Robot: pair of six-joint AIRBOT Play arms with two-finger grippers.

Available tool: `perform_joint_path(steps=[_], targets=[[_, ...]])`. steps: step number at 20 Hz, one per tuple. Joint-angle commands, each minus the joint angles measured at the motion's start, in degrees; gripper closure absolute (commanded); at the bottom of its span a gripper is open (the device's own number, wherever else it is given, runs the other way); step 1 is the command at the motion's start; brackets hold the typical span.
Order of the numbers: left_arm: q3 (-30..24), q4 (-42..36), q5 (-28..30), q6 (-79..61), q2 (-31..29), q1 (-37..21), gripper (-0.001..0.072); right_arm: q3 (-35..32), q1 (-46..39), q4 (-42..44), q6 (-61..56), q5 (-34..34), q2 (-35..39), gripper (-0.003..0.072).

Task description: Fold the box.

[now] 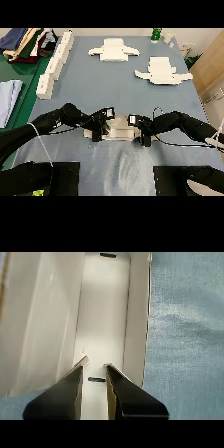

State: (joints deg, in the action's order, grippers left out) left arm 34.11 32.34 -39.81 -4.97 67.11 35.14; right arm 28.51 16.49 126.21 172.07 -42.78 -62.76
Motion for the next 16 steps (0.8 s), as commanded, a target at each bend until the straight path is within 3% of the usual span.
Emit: perform_joint_path(steps=[1, 2, 3, 4, 5, 9, 10, 11, 12, 16], targets=[[0.0, -1.09, 0.37, -0.15, 0.04, 0.24, 0.0482, -0.02, 0.04, 0.02, 0.07, 0.07, -0.02, 0.0293], [0.0, -1.07, 0.35, -0.13, 0.04, 0.24, 0.0479, -0.02, 0.04, 0.02, 0.07, 0.07, -0.02, 0.0293], [0.0, -1.07, 0.33, -0.09, 0.04, 0.24, 0.0394, -0.02, 0.04, 0.02, 0.07, 0.09, -0.02, 0.0293], [-0.02, -1.07, 0.26, -0.04, 0.04, 0.24, 0.0211, -0.02, 0.04, 0.02, 0.07, 0.07, -0.02, 0.0293], [-0.02, -1.07, 0.24, 0.07, 0.04, 0.24, 0.0088, -0.02, 0.04, 0.02, 0.07, 0.09, -0.02, 0.0293], [0.0, -1.03, 0.26, 0.07, 0.04, 0.24, 0.0095, -0.02, 0.04, 0.02, 0.07, 0.09, -0.02, 0.0293], [0.0, -1.03, 0.24, 0.42, 0.02, 0.22, 0.0172, -0.02, 0.04, 0.02, 0.07, 0.07, -0.02, 0.0293], [0.0, -0.42, 0.26, 2.78, -0.04, 0.13, 0.0478, -0.02, 0.04, 0.02, 0.07, 0.09, -0.02, 0.0293], [0.07, 1.66, 0.35, 5.16, -0.22, 0.13, 0.0697, -0.02, 0.04, 0.04, 0.07, 0.07, -0.02, 0.0294], [0.15, 13.4, 0.28, 23.15, -3.28, 0.13, 0.0695, -0.02, 0.04, 0.02, 0.07, 0.07, -0.02, 0.0293]])
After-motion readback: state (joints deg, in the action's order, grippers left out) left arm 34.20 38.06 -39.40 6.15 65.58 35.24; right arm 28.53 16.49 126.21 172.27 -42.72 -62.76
